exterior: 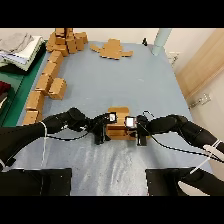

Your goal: Fold the box.

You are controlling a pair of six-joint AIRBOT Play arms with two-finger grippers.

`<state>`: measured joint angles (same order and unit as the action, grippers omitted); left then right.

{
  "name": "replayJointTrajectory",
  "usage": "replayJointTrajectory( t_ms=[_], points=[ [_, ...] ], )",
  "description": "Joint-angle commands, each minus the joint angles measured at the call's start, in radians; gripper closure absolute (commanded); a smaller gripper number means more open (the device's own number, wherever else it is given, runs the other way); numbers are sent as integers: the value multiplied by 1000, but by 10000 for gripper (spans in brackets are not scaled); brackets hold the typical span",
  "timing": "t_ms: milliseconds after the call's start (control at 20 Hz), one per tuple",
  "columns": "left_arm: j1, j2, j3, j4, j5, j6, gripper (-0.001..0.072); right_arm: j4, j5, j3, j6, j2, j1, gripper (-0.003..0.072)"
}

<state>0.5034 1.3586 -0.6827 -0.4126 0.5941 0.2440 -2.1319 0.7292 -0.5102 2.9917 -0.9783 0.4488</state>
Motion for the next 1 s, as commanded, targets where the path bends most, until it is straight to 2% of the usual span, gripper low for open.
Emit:
replayJointTrajectory(
  t_ms=[0,450,500,550,650,700,950],
  points=[
    [0,0,0,1,-1,0,189,-15,-49,0,10,-12,18,484],
    [0,0,0,1,-1,0,189,-3,-67,0,10,-42,46,480],
    [0,0,0,1,0,0,189,0,-67,0,10,-43,46,439],
    [0,0,0,1,-1,0,189,0,-67,0,10,-43,46,342],
    [0,0,0,1,-1,0,189,-1,-67,0,10,-43,46,72],
    [0,0,0,1,-1,0,189,-1,-67,0,10,-43,46,40],
    [0,0,0,1,-1,0,189,5,-61,0,-12,-41,44,45]
  ],
)
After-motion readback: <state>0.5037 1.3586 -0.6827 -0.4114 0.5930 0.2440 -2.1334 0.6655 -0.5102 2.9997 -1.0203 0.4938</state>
